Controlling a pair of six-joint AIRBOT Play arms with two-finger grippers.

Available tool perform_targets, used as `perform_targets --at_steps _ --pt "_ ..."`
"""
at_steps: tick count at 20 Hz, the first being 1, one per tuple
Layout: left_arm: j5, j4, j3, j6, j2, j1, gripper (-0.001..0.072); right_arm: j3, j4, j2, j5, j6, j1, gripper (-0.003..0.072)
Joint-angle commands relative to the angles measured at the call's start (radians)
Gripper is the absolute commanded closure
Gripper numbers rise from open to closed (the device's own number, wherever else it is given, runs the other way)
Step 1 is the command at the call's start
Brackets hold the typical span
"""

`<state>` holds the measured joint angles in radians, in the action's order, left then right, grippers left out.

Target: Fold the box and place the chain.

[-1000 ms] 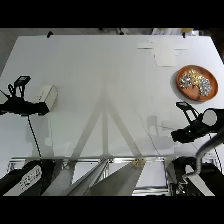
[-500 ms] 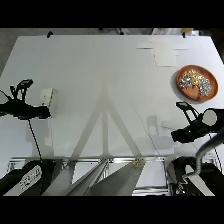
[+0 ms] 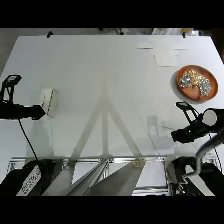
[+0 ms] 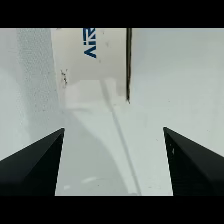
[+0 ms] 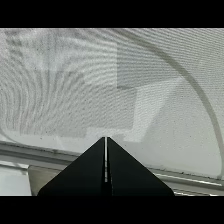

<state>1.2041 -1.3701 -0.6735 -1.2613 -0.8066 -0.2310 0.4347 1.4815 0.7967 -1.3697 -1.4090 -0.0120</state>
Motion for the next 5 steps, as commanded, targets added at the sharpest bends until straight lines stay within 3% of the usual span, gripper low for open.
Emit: perform_targets --at_steps 1,5 --pt "0.033 0.008 0.0 -0.002 0.069 -0.001 0.0016 0.0 0.0 -0.001 0.0 0.0 0.0 0.0669" --pt "0.032 0.009 0.0 -0.002 0.074 -0.001 0.0016 0.0 0.0 -0.001 0.0 0.0 -0.001 0.0669"
